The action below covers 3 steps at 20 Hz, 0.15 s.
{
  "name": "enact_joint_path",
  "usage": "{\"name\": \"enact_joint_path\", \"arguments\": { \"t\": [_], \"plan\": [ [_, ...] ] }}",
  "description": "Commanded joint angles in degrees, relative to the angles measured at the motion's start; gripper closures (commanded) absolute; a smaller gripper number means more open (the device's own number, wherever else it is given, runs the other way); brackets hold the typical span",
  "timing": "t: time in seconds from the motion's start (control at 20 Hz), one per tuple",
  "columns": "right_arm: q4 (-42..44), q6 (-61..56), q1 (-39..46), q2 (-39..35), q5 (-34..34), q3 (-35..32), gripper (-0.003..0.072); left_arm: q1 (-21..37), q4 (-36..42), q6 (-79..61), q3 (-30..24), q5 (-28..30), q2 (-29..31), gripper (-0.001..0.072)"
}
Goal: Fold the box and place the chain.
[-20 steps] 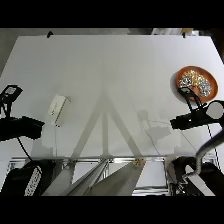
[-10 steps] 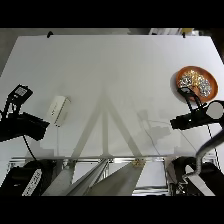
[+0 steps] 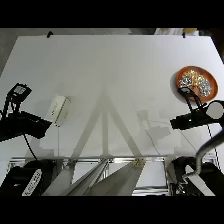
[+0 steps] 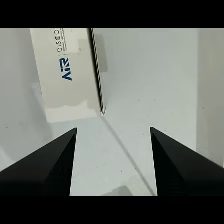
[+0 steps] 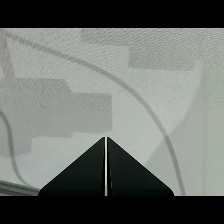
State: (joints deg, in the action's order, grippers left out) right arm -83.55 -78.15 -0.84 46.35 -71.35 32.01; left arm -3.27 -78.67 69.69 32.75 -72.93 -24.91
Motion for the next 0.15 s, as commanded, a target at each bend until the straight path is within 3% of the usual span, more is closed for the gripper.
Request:
{"name": "enact_joint_path", "arguments": {
  "t": [0.0,0.1],
  "plan": [
    [0.02,-0.02,0.02,-0.04,-0.02,0.02,0.0669,-0.02,-0.07,0.2,-0.02,0.11,-0.04,0.0196],
    [0.02,0.0,0.02,-0.04,-0.02,0.02,0.0669,-0.02,-0.07,0.2,-0.02,0.24,-0.04,0.0196]
  ]
}}
